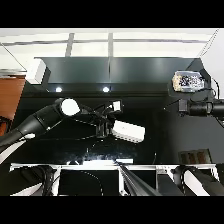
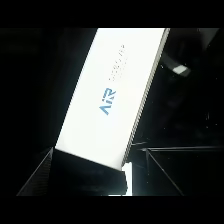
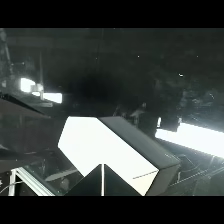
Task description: Fold the box and place the chain.
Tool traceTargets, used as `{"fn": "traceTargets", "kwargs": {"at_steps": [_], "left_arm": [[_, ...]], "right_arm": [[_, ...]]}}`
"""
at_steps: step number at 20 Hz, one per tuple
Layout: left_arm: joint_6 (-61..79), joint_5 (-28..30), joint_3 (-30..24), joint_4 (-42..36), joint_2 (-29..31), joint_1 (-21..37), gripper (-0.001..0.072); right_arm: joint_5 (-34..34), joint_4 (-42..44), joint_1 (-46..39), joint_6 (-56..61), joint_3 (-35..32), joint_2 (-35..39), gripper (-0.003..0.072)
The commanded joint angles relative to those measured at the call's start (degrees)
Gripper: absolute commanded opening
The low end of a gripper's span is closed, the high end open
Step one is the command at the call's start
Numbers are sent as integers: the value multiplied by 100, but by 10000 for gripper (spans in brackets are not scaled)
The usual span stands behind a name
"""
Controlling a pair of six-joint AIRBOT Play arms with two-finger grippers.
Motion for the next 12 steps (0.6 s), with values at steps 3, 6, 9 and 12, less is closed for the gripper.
{"fn": "traceTargets", "kwargs": {"at_steps": [3, 6, 9, 12], "left_arm": [[354, -142, 245, -90, -337, -15, 713], [1043, -391, 612, -673, -791, -92, 711], [2133, -391, 774, -1296, -1172, -116, 711], [2559, -433, 796, -1620, -1412, -114, 711]], "right_arm": [[-11, -2, -2, 2, 7, 4, 11], [-72, -7, -4, 0, 7, 4, 11], [-186, -7, -4, -2, 7, 4, 11], [-348, -20, -9, -2, 7, 4, 11]]}}
